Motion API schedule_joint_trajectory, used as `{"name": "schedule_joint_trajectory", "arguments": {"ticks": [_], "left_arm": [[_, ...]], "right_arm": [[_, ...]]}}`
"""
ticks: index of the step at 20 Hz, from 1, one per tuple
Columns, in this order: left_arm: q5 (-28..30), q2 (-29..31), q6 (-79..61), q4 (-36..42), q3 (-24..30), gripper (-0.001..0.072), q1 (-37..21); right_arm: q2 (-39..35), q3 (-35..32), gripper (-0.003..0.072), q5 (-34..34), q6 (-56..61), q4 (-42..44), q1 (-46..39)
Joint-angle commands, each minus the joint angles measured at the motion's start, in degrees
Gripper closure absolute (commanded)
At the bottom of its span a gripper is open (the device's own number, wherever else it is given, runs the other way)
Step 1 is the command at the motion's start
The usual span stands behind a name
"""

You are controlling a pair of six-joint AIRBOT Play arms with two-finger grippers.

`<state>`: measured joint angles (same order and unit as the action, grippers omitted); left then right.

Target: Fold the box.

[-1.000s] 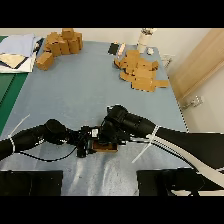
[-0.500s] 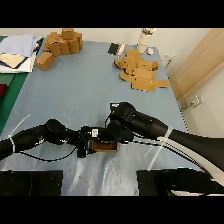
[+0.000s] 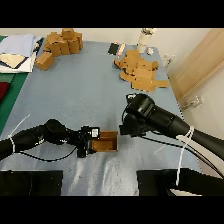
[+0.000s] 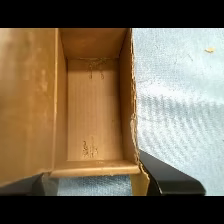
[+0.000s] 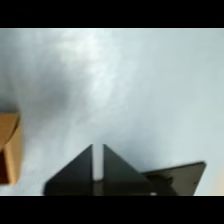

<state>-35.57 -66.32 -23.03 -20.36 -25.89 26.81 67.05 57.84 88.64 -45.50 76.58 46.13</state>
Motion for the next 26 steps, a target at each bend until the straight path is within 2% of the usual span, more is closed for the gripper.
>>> {"name": "schedule_joint_trajectory", "arguments": {"ticks": [1, 2, 3, 4, 6, 7, 8, 12, 16, 19, 23, 24, 26], "left_arm": [[0.0, 0.0, 0.0, 0.0, 0.0, 0.0236, 0.0], [0.0, 0.0, 0.0, 0.0, 0.0, 0.0236, 0.0], [0.0, 0.0, 0.0, 0.0, 0.0, 0.0236, 0.0], [0.0, 0.0, 0.0, 0.0, 0.0, 0.0236, 0.0], [0.0, 0.0, 0.0, 0.0, 0.0, 0.0236, 0.0], [0.0, 0.0, 0.0, 0.0, 0.0, 0.0236, 0.0], [0.0, 0.0, 0.0, 0.0, 0.0, 0.0236, 0.0], [0.0, 0.0, 0.0, 0.0, 0.0, 0.0236, 0.0], [0.0, 0.0, 0.0, 0.0, 0.0, 0.0236, 0.0], [0.0, 0.0, 0.0, 0.0, 0.0, 0.0236, 0.0], [0.0, 0.0, 0.0, 0.0, 0.0, 0.0236, 0.0], [0.0, 0.0, 0.0, 0.0, 0.0, 0.0236, 0.0], [0.0, 0.0, 0.0, 0.0, 0.0, 0.0236, 0.0]], "right_arm": [[0.2, -5.3, 0.0683, -13.9, -15.8, 0.0, -12.5], [1.5, -6.8, 0.0683, -20.3, -22.6, 5.6, -17.6], [3.7, -7.3, 0.0683, -24.9, -32.4, 16.0, -22.8], [6.0, -7.2, 0.0684, -26.4, -44.7, 28.7, -27.1], [9.4, -7.2, 0.0684, -21.5, -76.3, 57.3, -31.8], [10.1, -7.2, 0.0684, -16.0, -89.0, 67.6, -32.2], [9.9, -7.2, 0.0684, -13.1, -95.6, 72.6, -31.8], [8.6, -7.6, 0.0683, -12.5, -97.5, 71.1, -26.3], [3.2, -10.8, 0.0684, -18.0, -97.4, 68.5, -19.3], [-4.8, -17.3, 0.0684, -31.5, -97.5, 61.8, -11.4], [-16.0, -24.0, 0.0684, -51.3, -95.2, 45.2, 0.5], [-18.3, -25.2, 0.0684, -54.2, -94.3, 41.5, 3.0], [-21.4, -27.0, 0.0683, -55.6, -94.3, 34.7, 7.4]]}}
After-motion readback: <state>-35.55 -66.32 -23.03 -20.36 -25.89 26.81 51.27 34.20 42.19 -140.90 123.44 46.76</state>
